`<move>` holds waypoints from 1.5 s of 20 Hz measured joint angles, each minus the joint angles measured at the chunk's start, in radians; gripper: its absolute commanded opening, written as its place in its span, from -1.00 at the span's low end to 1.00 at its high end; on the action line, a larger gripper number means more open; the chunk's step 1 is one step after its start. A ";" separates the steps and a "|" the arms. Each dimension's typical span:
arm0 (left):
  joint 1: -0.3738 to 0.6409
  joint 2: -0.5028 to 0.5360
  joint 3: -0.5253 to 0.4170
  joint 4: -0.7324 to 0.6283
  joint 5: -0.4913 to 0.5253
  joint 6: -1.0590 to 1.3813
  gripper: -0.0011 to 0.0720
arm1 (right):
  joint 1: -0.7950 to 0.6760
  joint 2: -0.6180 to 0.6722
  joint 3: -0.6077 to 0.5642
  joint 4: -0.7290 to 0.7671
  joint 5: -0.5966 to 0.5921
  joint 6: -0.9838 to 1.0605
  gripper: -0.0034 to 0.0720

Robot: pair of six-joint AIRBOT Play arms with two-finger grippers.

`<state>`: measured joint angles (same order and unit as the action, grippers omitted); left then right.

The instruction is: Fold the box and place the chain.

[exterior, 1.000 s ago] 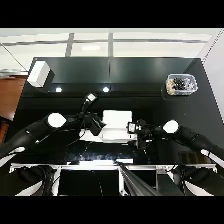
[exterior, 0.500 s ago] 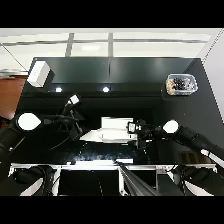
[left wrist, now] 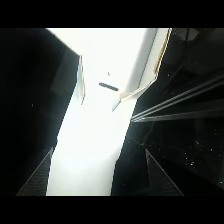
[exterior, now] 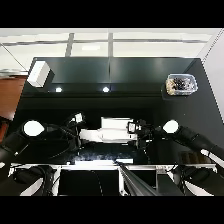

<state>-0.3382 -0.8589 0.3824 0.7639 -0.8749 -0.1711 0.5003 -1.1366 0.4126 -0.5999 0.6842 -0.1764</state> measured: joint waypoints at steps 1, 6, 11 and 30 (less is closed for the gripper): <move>-0.001 -0.014 -0.004 -0.023 0.004 0.043 0.95 | 0.000 0.000 0.000 0.000 0.000 0.000 0.20; -0.027 -0.103 -0.009 -0.159 0.082 0.193 0.94 | 0.000 0.000 0.000 0.000 0.000 0.000 0.20; -0.096 -0.174 -0.007 -0.214 0.133 0.256 0.92 | 0.000 0.000 0.000 0.000 0.000 0.000 0.20; -0.199 -0.204 0.003 -0.224 0.222 0.322 -0.07 | 0.000 0.000 0.000 0.000 0.000 0.000 0.20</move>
<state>-0.5369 -1.0634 0.3851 0.5400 -0.6529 0.1509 0.5003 -1.1366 0.4126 -0.5995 0.6842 -0.1764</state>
